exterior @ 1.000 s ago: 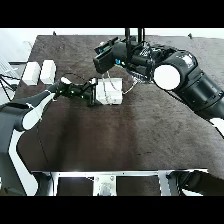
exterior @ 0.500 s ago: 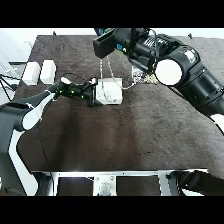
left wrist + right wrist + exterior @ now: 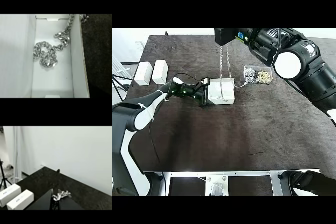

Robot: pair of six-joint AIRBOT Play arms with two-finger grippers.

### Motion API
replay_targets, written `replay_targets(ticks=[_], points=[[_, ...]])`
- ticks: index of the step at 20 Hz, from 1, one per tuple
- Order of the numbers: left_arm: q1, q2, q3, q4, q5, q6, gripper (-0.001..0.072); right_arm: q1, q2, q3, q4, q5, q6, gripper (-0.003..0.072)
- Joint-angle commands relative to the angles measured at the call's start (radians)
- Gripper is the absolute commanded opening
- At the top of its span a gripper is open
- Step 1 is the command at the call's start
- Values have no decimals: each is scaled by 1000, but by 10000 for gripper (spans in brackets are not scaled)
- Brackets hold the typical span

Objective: Fold the box and place the chain.

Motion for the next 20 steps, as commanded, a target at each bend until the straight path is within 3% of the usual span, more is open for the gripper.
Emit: replay_targets(ticks=[1,7,13,20], points=[[0,1,0,0,1,0,532,-8,0,10,-1,-35,-1,8],[0,1,0,0,2,0,531,-8,0,9,0,-25,0,8],[0,1,0,0,2,0,531,13,-1,7,18,125,0,8],[0,1,0,0,1,0,531,25,-88,-72,70,122,16,8]])
